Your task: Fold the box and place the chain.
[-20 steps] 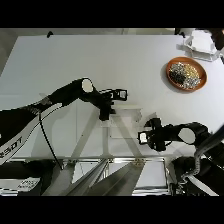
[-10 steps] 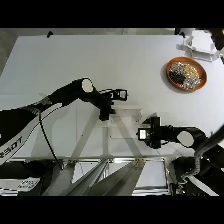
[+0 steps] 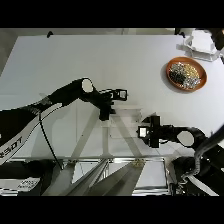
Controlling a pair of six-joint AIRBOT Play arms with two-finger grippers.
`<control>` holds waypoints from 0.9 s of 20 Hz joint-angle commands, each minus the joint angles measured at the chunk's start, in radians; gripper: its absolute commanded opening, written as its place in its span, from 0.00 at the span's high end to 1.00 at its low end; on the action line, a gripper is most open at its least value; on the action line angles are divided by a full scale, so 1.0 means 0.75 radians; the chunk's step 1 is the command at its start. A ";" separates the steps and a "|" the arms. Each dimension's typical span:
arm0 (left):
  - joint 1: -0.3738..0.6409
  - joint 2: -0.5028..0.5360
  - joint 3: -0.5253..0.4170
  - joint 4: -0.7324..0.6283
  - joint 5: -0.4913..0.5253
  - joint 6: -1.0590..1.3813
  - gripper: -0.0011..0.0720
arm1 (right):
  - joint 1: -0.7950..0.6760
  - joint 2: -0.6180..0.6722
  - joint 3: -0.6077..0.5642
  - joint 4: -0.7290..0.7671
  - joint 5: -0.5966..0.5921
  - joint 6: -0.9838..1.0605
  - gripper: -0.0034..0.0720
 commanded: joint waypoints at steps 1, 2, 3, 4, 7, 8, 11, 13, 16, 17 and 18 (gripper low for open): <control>-0.001 0.001 -0.001 0.001 0.000 0.001 0.97 | 0.016 0.002 0.000 0.053 -0.019 0.001 0.05; -0.001 0.001 -0.001 0.001 0.000 0.001 0.97 | 0.025 0.002 0.000 0.070 -0.045 0.001 0.05; -0.001 0.001 -0.001 0.001 0.000 0.001 0.97 | 0.025 0.002 0.000 0.091 -0.086 0.001 0.05; -0.001 0.001 -0.001 0.001 0.000 0.000 0.97 | 0.025 0.002 0.000 0.114 -0.129 0.001 0.05; -0.001 0.001 -0.001 0.001 0.000 0.001 0.97 | 0.025 0.002 0.002 0.148 -0.168 -0.001 0.05; -0.001 0.001 -0.001 0.001 0.000 0.001 0.97 | 0.025 0.002 0.002 0.157 -0.168 -0.001 0.05; -0.001 0.001 -0.001 0.001 0.000 0.001 0.97 | 0.000 0.002 0.002 0.180 -0.167 -0.081 0.05; -0.001 0.001 -0.001 0.001 0.000 0.001 0.97 | -0.050 0.002 0.012 0.183 -0.144 -0.123 0.05; -0.001 0.001 -0.001 0.001 0.000 0.001 0.97 | -0.104 0.002 0.025 0.184 -0.115 -0.126 0.05; -0.001 0.001 -0.001 0.001 0.000 0.000 0.97 | -0.109 0.002 0.027 0.188 -0.110 -0.126 0.05; -0.001 0.001 -0.001 0.001 0.000 0.000 0.97 | -0.109 0.002 0.028 0.197 -0.108 -0.132 0.05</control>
